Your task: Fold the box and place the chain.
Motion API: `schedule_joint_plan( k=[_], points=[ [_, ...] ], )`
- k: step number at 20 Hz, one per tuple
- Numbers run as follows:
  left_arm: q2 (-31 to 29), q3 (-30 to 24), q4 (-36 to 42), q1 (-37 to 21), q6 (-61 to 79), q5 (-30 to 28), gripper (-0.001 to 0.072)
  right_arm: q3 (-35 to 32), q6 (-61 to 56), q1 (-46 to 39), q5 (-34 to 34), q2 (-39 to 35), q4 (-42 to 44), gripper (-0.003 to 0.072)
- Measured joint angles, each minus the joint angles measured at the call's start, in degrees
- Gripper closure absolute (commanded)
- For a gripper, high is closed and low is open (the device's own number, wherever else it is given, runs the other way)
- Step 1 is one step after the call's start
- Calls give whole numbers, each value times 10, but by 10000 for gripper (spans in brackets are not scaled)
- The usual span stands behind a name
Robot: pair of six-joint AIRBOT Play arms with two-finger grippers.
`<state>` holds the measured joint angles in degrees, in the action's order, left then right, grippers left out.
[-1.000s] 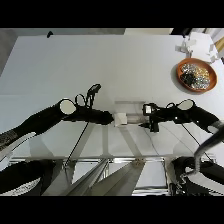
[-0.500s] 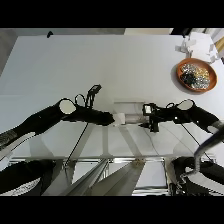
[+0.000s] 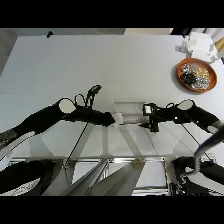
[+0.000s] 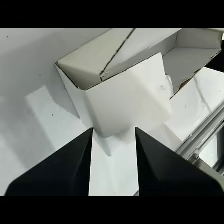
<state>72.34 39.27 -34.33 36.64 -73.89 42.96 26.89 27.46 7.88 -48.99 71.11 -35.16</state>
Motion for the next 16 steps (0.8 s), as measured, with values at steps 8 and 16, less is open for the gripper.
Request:
schedule_joint_plan(
  k=[8, 16],
  points=[
    [23, 65, -121, 46, -154, -16, 360, 0, 0, 0, 0, 0, 0, 274],
    [56, 127, -262, 94, -368, 5, 360, 0, 0, 0, -1, 0, 0, 274]
  ],
)
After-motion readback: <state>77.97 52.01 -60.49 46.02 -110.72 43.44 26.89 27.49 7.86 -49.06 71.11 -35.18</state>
